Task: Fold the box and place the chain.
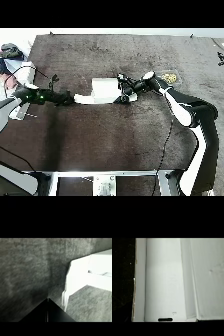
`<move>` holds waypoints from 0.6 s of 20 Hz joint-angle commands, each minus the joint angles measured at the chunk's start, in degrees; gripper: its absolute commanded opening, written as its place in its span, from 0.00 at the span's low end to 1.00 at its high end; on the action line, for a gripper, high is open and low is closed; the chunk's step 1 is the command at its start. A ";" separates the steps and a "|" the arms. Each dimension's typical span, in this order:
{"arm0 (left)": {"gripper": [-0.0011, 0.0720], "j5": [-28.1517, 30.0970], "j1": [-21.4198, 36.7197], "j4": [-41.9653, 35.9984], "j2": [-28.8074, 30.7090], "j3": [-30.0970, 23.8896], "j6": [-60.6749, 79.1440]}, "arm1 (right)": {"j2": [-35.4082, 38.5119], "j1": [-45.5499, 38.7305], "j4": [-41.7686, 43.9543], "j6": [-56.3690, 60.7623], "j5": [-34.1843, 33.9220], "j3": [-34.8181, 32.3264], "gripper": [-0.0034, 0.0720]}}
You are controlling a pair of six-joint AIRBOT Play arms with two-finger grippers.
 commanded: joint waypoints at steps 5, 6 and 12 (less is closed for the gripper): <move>0.03 -0.42 -5.73 -11.67 -1.99 0.39 5.77 | -0.04 0.02 0.02 0.02 0.00 0.00 0.67; 0.03 -0.66 -6.49 -12.28 -1.99 1.18 5.77 | -0.04 0.02 0.02 0.02 0.00 0.00 0.67; 0.12 -3.23 -8.79 -12.09 -1.62 7.80 5.55 | -0.04 0.02 0.02 0.02 0.02 0.00 0.67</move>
